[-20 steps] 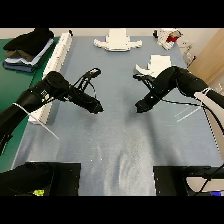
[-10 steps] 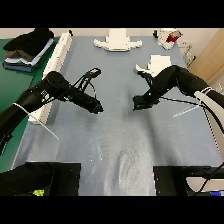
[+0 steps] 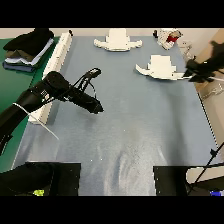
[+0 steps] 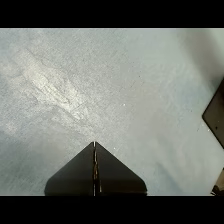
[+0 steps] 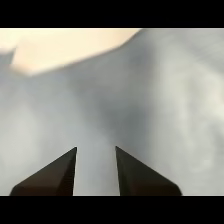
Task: Fold the box.
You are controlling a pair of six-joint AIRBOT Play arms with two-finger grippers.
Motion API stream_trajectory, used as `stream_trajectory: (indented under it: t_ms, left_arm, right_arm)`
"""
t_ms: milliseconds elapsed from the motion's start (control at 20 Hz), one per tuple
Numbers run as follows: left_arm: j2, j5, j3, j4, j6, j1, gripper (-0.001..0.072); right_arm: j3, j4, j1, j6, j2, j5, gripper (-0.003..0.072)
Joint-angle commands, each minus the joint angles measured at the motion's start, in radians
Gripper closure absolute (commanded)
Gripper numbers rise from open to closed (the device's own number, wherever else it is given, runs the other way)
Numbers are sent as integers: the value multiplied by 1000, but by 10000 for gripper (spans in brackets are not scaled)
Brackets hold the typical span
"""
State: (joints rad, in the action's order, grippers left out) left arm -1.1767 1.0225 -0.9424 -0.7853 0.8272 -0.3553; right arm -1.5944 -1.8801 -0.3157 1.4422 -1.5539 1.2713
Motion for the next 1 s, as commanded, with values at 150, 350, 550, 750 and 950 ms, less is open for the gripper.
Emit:
stream_trajectory:
  t_ms: [150, 350, 550, 750, 950]
  left_arm:
    - [0, 0, -1, 0, 0, 0, 694]
    - [0, 0, -1, 0, 0, 0, 695]
    - [0, 0, -1, 0, 0, 0, 694]
    - [0, 0, -1, 0, 0, 0, 694]
    - [0, 0, -1, 0, 0, 0, 694]
  right_arm:
    - [-255, -276, -307, 139, -321, -70, 355]
    - [-486, -317, -269, 163, -545, -62, 355]
    - [-507, -377, -237, 197, -639, -145, 357]
    - [-507, -409, -220, 220, -663, -184, 395]
    - [-508, -457, -212, 280, -664, -213, 395]
